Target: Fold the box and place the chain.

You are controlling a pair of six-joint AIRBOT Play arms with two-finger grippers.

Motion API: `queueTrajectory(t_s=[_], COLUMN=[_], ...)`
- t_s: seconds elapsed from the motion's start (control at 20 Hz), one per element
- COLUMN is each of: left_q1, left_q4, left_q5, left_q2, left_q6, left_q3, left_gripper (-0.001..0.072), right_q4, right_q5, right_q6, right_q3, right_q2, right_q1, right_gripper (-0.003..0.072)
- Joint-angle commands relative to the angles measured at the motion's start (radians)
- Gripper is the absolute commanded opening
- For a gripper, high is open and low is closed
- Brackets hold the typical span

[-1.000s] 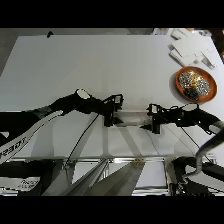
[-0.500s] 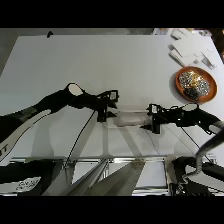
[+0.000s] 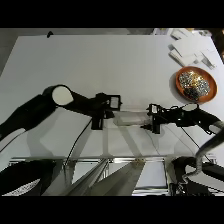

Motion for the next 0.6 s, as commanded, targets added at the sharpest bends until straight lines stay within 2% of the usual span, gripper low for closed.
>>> queueTrajectory(t_s=[0.0,0.05,0.3,0.35,0.4,0.55], left_q1=[-0.143,-0.154,-0.154,-0.152,-0.143,-0.111], left_q4=[0.021,0.006,-0.323,-0.369,-0.386,-0.404], left_q5=[0.243,0.333,0.806,0.847,0.835,0.697], left_q2=[-0.047,-0.080,-0.229,-0.245,-0.263,-0.312], left_q6=[-0.097,-0.097,-0.096,-0.096,-0.097,-0.096], left_q3=[0.001,0.001,0.001,0.001,0.001,0.001], left_gripper=[0.0006,0.0007,0.0008,0.0008,0.0008,0.0008], right_q4=[0.000,0.000,0.000,0.000,0.000,0.000], right_q5=[0.001,0.001,0.001,0.001,0.001,0.001], right_q6=[0.000,0.000,0.000,0.000,0.000,0.000], right_q3=[0.000,0.000,0.000,0.000,0.000,0.000], right_q2=[0.000,0.000,0.000,0.000,0.000,0.000], right_q1=[0.000,0.000,0.000,0.000,0.000,0.000], right_gripper=[0.0339,0.0339,0.0339,0.0339,0.0339,0.0339])
